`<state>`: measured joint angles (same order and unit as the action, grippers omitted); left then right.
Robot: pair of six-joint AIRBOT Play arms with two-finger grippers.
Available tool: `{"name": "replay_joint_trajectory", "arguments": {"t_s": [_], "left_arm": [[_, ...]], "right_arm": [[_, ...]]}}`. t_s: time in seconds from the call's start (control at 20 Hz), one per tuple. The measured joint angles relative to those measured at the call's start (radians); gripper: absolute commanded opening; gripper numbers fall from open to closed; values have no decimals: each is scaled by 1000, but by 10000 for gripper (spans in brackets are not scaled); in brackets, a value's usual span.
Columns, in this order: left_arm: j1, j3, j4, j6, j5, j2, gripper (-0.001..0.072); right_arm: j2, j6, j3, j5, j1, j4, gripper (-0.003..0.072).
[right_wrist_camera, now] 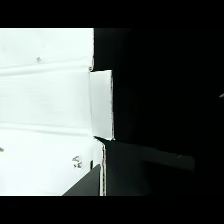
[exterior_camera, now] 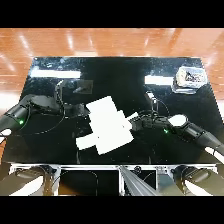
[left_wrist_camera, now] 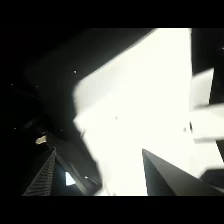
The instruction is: Fold the box and place the chain.
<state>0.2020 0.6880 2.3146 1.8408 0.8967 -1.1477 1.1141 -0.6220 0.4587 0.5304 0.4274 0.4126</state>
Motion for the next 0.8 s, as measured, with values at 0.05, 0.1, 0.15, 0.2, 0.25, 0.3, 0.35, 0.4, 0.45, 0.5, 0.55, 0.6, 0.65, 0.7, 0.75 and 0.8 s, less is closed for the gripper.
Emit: {"name": "replay_joint_trajectory", "arguments": {"t_s": [0.05, 0.1, 0.15, 0.2, 0.25, 0.3, 0.35, 0.4, 0.45, 0.5, 0.55, 0.6, 0.65, 0.7, 0.75, 0.8], "left_arm": [[-4, 0, 25, 37, 8, -12, 624], [-7, 0, 65, 84, 11, -28, 624], [-10, 0, 105, 132, 14, -48, 624], [-11, 0, 146, 186, 24, -74, 624], [-13, 2, 187, 237, 34, -103, 624], [-17, 8, 226, 293, 47, -138, 624], [-21, 18, 259, 344, 71, -173, 624], [-27, 33, 293, 390, 100, -212, 624], [-32, 51, 313, 424, 131, -250, 624], [-39, 72, 332, 451, 159, -290, 624], [-45, 93, 342, 469, 181, -326, 624], [-50, 118, 354, 486, 209, -362, 624], [-54, 141, 360, 498, 231, -393, 624], [-56, 166, 364, 507, 256, -425, 623], [-58, 188, 370, 518, 284, -452, 623], [-60, 211, 373, 530, 315, -479, 622]], "right_arm": [[0, 8, 0, -31, 1, 0, 34], [-1, 14, 0, -54, 2, 1, 35], [-2, 19, 0, -70, 3, 1, 35], [-2, 22, 0, -83, 5, 1, 35], [-2, 25, 0, -91, 9, 2, 34], [-2, 28, 0, -98, 12, 2, 34], [-2, 29, 0, -99, 13, 2, 34], [-2, 31, 0, -99, 15, 2, 35], [-2, 32, 0, -97, 17, 2, 35], [-2, 32, 0, -96, 19, 2, 35], [-2, 32, 0, -92, 20, 2, 34], [-2, 32, 0, -89, 21, 2, 35], [-2, 32, 0, -86, 21, 1, 35], [-2, 32, 0, -85, 22, 1, 34], [-2, 32, 0, -83, 22, 0, 35], [-2, 32, 0, -82, 23, 0, 35]]}}
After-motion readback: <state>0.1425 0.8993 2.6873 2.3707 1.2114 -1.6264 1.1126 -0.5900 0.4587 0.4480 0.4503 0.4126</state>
